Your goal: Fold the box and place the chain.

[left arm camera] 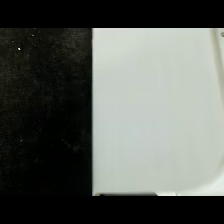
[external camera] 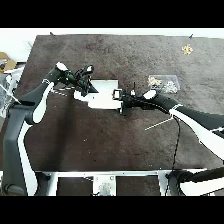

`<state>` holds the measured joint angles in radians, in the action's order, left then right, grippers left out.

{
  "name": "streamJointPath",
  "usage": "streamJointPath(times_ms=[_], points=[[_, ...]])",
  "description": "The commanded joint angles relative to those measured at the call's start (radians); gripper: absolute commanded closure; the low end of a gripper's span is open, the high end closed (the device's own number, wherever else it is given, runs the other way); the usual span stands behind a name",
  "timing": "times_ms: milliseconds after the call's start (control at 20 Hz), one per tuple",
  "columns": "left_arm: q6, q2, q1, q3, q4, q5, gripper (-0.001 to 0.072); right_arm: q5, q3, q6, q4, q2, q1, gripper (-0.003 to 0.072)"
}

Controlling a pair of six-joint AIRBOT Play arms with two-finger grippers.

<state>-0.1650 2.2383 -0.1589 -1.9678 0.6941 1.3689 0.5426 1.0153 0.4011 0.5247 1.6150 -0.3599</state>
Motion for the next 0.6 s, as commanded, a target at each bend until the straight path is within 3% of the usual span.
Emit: streamJointPath(times_ms=[0,550], points=[[0.000,0.001,0.001,0.000,-0.002,0.000,0.0698,-0.031,0.010,-0.051,-0.002,-0.034,0.022,0.0044],[0.000,0.001,0.001,0.000,-0.002,0.000,0.0697,0.166,0.234,-0.085,-0.001,0.078,0.135,0.0043]])
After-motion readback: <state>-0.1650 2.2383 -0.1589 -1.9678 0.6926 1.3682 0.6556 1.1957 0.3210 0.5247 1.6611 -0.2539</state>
